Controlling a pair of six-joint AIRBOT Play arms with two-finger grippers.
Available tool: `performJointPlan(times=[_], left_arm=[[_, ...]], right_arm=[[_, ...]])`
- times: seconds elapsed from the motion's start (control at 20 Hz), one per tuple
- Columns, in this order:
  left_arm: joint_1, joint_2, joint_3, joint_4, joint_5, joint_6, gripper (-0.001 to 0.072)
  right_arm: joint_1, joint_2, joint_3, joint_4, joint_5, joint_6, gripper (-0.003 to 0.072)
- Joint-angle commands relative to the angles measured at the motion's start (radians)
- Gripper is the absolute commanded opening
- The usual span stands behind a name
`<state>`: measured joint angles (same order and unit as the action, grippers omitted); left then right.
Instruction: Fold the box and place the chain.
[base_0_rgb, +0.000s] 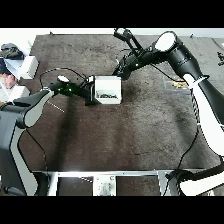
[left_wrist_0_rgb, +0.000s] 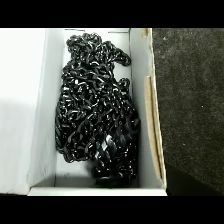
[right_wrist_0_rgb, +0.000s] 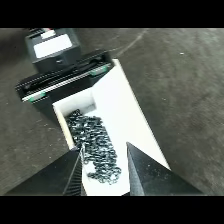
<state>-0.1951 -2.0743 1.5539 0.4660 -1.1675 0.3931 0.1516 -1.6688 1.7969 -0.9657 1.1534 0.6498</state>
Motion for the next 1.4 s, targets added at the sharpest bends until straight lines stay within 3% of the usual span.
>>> performJointPlan(times=[0.0,0.15,0.2,0.25,0.35,0.6,0.7,1.2,1.35], left_arm=[[0.0,-0.001,0.0,0.0,0.0,0.0,0.0124],[0.0,-0.001,0.0,0.0,0.0,0.0,0.0124],[0.0,-0.001,0.0,0.0,0.0,0.0,0.0123],[0.0,-0.001,0.0,0.0,0.0,0.0,0.0124],[0.0,-0.001,0.0,0.0,0.0,0.0,0.0124],[0.0,0.0,0.0,0.0,0.0,0.0,0.0124],[0.0,-0.001,0.0,0.0,0.0,0.0,0.0124],[0.0,-0.001,0.0,0.0,0.0,0.0,0.0124],[0.0,-0.001,0.0,0.0,0.0,0.0,0.0124]], right_arm=[[-0.038,0.0,-0.02,-0.016,-0.06,0.054,0.0331],[-0.079,0.0,-0.104,0.01,-0.207,0.047,0.0331],[-0.091,-0.003,-0.133,0.029,-0.259,0.047,0.0284],[-0.104,-0.016,-0.141,0.061,-0.274,0.051,0.014],[-0.139,-0.061,-0.14,0.148,-0.268,0.047,0.0056],[-0.205,-0.177,-0.091,0.388,-0.172,-0.085,0.0055],[-0.208,-0.216,-0.055,0.465,-0.082,-0.144,0.0055],[-0.177,-0.253,-0.029,0.446,0.148,-0.293,0.0073],[-0.167,-0.249,-0.029,0.371,0.167,-0.324,0.0073]])
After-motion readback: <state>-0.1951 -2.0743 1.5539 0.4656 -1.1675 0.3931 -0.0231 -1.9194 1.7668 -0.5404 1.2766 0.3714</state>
